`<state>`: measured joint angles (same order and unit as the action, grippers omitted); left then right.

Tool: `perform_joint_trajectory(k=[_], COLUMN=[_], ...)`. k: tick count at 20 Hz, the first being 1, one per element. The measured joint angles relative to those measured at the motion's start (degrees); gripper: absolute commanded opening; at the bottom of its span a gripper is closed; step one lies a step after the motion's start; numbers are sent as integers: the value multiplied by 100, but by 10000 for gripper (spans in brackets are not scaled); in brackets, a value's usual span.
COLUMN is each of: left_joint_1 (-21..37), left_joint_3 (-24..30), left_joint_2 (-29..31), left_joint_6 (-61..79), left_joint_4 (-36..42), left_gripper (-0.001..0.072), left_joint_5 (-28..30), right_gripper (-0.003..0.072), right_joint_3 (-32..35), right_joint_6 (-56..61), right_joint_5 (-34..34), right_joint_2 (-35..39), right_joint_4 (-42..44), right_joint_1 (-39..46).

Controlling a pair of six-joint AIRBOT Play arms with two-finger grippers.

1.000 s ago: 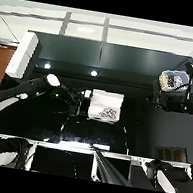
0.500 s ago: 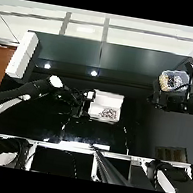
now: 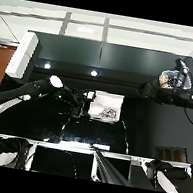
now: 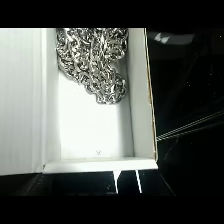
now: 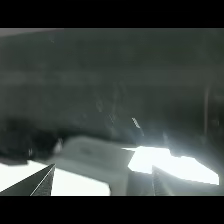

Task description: Fold the box and place the chain.

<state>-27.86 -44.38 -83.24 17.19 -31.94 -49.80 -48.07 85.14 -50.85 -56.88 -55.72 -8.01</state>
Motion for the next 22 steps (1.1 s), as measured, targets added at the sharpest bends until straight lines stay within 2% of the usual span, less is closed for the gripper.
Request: perform_joint_trajectory(k=[3, 5, 9, 13, 22], left_joint_1=[0, 0, 0, 0, 0], left_joint_3=[0, 0, 0, 0, 0], left_joint_2=[0, 0, 0, 0, 0], left_joint_6=[0, 0, 0, 0, -2], left_joint_4=[2, 2, 2, 2, -4], left_gripper=[400, 401, 401, 401, 400], left_joint_5=[9, 11, 20, 26, 26], right_gripper=[720, 720, 720, 720, 720], right_joint_3=[-151, -205, -385, -365, 136], right_joint_6=[-647, -1604, -4048, -5073, -6332], right_joint_5=[601, 656, -221, -1139, -1401], right_joint_2=[-693, -955, -1034, -994, -984], right_joint_4=[153, 212, 282, 323, 946], right_joint_1=[-411, -662, -898, -988, -1029])
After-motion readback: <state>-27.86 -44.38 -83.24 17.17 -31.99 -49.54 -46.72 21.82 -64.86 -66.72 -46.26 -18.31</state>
